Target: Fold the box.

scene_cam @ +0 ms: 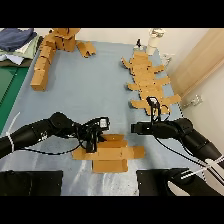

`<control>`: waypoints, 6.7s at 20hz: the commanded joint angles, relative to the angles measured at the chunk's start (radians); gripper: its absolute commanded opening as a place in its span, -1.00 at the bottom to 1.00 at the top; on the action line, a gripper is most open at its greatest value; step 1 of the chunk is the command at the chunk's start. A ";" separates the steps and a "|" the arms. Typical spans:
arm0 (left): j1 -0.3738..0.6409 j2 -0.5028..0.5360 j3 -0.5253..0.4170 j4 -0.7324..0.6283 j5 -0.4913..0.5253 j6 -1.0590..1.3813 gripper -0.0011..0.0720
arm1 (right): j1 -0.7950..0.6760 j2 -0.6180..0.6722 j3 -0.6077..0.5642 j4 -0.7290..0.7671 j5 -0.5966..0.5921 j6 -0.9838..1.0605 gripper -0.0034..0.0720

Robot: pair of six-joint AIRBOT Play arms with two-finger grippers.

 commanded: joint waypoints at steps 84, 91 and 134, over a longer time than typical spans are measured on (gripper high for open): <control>0.007 0.003 -0.014 -0.003 -0.023 -0.038 -0.94 | 1.202 0.122 -0.047 -0.459 -0.292 0.067 0.19; 0.007 0.003 -0.014 -0.003 -0.023 -0.038 -0.94 | 1.201 -0.068 -0.058 -0.594 -0.194 0.059 0.37; 0.006 0.003 -0.014 -0.003 -0.024 -0.038 -0.94 | 0.562 0.445 -0.290 -0.160 0.161 -0.668 0.99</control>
